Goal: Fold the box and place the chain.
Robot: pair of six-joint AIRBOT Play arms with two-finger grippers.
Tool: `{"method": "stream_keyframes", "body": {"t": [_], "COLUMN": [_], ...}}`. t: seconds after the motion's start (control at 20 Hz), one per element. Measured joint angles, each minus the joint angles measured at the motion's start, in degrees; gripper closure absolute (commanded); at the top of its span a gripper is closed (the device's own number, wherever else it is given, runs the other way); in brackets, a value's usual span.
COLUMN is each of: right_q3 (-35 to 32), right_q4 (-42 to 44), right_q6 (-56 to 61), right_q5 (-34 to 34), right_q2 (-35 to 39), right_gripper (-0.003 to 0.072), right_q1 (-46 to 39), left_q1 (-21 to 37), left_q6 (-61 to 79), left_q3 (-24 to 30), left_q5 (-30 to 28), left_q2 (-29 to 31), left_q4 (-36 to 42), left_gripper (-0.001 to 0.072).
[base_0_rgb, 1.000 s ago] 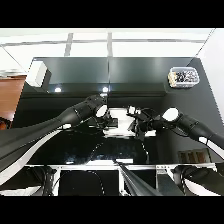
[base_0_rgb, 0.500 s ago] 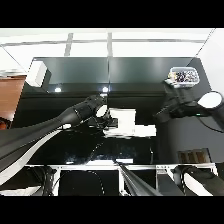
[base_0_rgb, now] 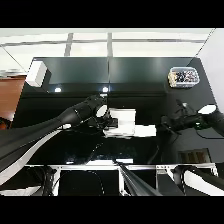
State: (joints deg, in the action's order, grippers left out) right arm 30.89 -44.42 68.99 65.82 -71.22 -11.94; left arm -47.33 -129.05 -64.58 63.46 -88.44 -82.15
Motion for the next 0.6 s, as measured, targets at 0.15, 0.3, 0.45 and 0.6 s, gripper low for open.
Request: {"method": "stream_keyframes", "body": {"t": [0.15, 0.3, 0.45, 0.6], "right_q3": [-0.2, 1.1, 4.0, 6.4], "right_q4": [7.0, 10.3, 11.7, 12.8], "right_q6": [-3.2, -5.7, -7.3, -8.0], "right_q5": [0.3, 0.8, 3.9, 7.4], "right_q2": [-3.3, -4.5, -5.0, -5.1], "right_gripper": [0.0670, 0.0292, 0.0075, 0.0077], "right_q1": [5.1, 8.5, 9.7, 10.5], "left_q1": [0.0, 0.0, 0.0, 0.0], "left_q6": [-0.1, -0.1, 0.0, 0.1], "left_q3": [0.0, 0.0, 0.0, 0.0], "left_q5": [0.0, 0.0, 0.1, 0.1], "left_q2": [0.0, 0.0, 0.0, 0.0], "left_q4": [0.1, 0.2, 0.2, 0.2], "left_gripper": [0.0681, 0.0681, 0.0681, 0.0681]}}
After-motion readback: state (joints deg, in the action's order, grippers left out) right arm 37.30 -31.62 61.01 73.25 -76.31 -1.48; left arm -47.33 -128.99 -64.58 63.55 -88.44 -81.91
